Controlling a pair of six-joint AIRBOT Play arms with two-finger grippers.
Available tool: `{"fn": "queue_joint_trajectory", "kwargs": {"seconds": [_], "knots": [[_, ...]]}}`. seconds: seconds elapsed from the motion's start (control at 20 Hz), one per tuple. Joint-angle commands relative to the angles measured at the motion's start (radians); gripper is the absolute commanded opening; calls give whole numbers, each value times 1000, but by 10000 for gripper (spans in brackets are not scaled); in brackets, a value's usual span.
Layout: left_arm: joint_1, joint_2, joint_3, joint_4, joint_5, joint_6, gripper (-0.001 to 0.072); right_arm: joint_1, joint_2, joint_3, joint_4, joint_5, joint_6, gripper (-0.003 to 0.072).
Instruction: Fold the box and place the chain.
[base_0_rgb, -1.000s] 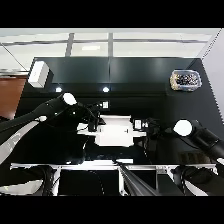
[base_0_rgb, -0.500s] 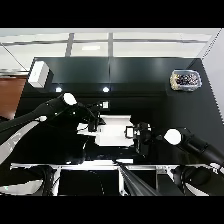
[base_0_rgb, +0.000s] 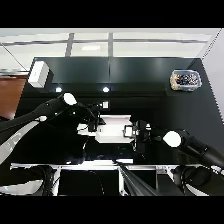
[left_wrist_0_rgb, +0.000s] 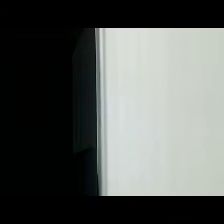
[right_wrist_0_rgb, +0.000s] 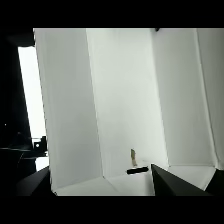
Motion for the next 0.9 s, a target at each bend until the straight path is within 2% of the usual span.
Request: {"fn": "queue_joint_trajectory", "kwargs": {"seconds": [0.0, 0.6, 0.75, 0.85], "knots": [[0, 0, 0, 0, -1, 2, 26, 0, 23, 9, -26, -34, 0, 719], [0, 0, 0, 0, -16, 2, 26, -142, 7, 60, -7, 33, -8, 718], [-1, 0, 0, 0, -16, 3, 26, -175, -61, 90, 108, 64, -80, 718], [0, 0, 0, 0, -14, 3, 26, -225, -121, 127, 258, 130, -277, 718]]}}
